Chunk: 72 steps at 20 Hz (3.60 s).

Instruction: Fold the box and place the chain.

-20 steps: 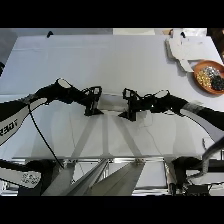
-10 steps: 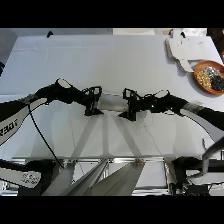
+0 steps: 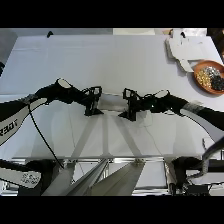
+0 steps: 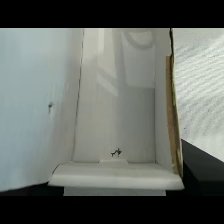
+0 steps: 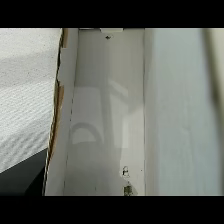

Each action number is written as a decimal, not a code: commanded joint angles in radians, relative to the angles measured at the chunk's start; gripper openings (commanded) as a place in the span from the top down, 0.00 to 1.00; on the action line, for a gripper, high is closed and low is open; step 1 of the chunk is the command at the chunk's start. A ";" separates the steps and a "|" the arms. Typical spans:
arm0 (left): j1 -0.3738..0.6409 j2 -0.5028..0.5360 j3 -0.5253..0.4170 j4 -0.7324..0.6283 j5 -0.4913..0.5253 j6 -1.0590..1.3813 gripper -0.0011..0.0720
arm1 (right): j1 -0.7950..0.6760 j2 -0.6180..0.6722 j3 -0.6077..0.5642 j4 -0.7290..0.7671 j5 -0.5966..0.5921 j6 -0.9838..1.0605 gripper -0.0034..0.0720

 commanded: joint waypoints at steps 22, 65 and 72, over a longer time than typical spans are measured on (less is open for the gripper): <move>0.000 0.000 0.001 0.000 0.001 0.000 0.55 | -0.093 0.051 0.000 -0.166 -0.003 0.043 0.04; 0.000 0.000 0.001 0.000 0.001 0.000 0.55 | -0.117 0.165 0.000 0.176 -0.009 0.412 0.95; 0.000 0.000 0.001 0.000 0.001 0.000 0.55 | -0.117 0.069 0.000 0.338 -0.053 0.287 0.95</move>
